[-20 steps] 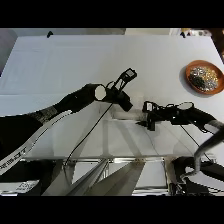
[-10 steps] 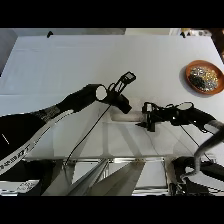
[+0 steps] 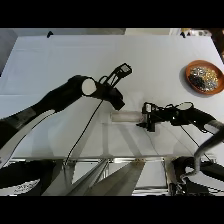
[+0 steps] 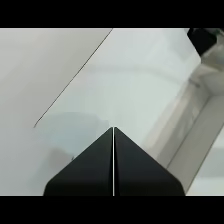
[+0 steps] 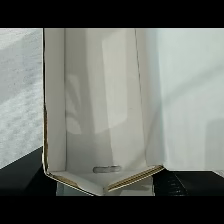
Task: Fold the box and place the chain.
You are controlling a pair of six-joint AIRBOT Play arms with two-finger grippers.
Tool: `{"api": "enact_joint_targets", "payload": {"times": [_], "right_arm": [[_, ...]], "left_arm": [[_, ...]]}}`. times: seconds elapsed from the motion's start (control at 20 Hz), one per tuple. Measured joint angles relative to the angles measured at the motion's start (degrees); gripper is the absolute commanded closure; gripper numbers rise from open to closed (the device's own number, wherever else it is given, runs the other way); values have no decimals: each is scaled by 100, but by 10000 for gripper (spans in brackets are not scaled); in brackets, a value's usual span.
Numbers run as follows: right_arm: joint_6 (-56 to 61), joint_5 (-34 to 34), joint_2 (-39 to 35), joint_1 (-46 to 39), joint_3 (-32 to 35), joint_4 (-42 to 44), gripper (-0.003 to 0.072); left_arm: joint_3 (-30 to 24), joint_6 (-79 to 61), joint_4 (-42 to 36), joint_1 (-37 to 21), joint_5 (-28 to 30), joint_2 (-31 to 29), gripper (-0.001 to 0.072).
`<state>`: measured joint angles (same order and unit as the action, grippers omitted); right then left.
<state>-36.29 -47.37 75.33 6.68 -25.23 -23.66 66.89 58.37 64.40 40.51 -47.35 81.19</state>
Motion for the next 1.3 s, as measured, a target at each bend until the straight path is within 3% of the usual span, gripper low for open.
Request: {"api": "enact_joint_targets", "payload": {"times": [0.1, 0.2, 0.3, 0.35, 0.4, 0.6, 0.75, 1.15, 1.3], "right_arm": [[0, 0, 0, 0, 0, 2, 366], [2, 4, 0, 0, 0, 4, 366], [2, 7, 0, 0, 0, 7, 366], [2, 7, 0, 0, 0, 7, 366], [2, 7, 0, 0, 0, 7, 366], [2, 7, 0, 0, 0, 7, 366], [2, 7, 0, 0, 0, 7, 366], [2, 7, 0, 0, 0, 7, 366], [2, 7, 0, 0, 0, 7, 366]], "left_arm": [[-2, -391, 363, -63, -590, -275, 691], [-2, -1088, 553, -90, -1211, -402, 594], [0, -1790, 664, -107, -1716, -404, 559], [0, -2048, 686, -122, -1891, -361, 427], [-2, -2253, 704, -140, -2033, -291, 356], [0, -2677, 706, -168, -2170, 111, 353], [-2, -2793, 595, -166, -1967, 426, 175], [-11, -2973, 450, -153, -1716, 898, 179], [-66, -2988, 369, -109, -1574, 968, 338]]}}
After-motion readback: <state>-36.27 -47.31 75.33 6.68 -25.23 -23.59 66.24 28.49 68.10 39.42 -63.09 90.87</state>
